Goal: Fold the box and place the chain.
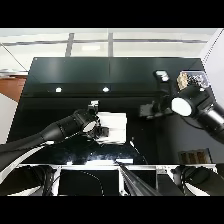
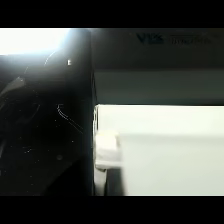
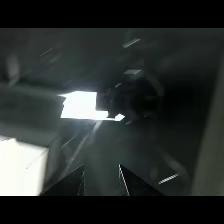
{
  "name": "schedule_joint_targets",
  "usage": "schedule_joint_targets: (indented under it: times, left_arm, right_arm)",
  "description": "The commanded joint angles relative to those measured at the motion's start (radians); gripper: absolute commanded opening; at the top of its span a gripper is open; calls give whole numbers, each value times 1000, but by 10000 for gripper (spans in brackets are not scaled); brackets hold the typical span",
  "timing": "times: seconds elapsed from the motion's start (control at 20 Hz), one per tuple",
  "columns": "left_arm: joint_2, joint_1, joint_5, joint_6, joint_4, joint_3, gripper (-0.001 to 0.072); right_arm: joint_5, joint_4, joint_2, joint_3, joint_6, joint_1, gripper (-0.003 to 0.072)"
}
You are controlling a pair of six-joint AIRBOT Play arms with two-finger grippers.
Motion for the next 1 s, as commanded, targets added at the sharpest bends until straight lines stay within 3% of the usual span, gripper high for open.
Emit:
schedule_joint_targets:
  times: [0.0,0.2,0.3,0.6,0.85,0.95]
  left_arm:
    - [0,0,0,0,0,1,29]
    - [0,0,-1,0,0,1,29]
    - [0,0,-1,0,0,1,29]
    - [0,0,0,0,0,1,29]
    - [0,0,0,0,0,1,29]
    - [0,0,-1,0,0,1,29]
  right_arm:
    - [-42,-201,7,0,-29,-121,267]
    - [-201,-244,0,0,-32,-295,270]
    - [-270,-234,-18,0,-35,-385,706]
    - [-448,-148,-131,15,-58,-610,713]
    - [-401,7,-341,186,-58,-739,704]
    - [-377,112,-430,275,-54,-780,630]
